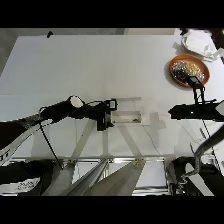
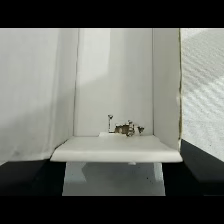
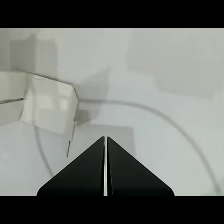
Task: Fold the box and place the chain.
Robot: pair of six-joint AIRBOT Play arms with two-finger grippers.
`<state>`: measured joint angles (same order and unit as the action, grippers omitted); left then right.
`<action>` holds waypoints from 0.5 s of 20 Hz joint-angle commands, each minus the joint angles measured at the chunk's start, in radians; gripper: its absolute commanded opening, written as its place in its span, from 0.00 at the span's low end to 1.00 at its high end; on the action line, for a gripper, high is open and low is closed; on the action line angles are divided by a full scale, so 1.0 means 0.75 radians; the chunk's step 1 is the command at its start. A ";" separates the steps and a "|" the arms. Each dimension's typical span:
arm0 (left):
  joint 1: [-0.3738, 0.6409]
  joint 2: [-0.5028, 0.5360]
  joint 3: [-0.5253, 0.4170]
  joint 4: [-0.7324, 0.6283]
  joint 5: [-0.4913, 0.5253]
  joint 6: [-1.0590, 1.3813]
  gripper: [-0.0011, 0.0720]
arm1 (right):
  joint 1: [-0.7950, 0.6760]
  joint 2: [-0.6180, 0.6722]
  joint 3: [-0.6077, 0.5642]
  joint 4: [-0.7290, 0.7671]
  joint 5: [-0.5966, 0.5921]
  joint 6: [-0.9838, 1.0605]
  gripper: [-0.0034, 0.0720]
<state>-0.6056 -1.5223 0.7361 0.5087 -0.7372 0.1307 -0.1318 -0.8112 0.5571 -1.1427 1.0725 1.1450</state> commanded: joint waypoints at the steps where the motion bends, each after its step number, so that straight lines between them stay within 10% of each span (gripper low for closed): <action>1: -0.001 0.001 -0.001 0.001 0.001 0.000 0.47 | -0.017 -0.150 -0.001 0.026 0.011 0.110 0.07; 10: -0.001 0.001 -0.001 0.001 0.001 0.000 0.47 | -0.017 -0.495 -0.001 0.283 -0.023 -0.099 0.07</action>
<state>-0.6060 -1.5223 0.7361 0.5087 -0.7368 0.1303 -0.1436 -1.1122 0.5575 -0.9695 1.0668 1.1030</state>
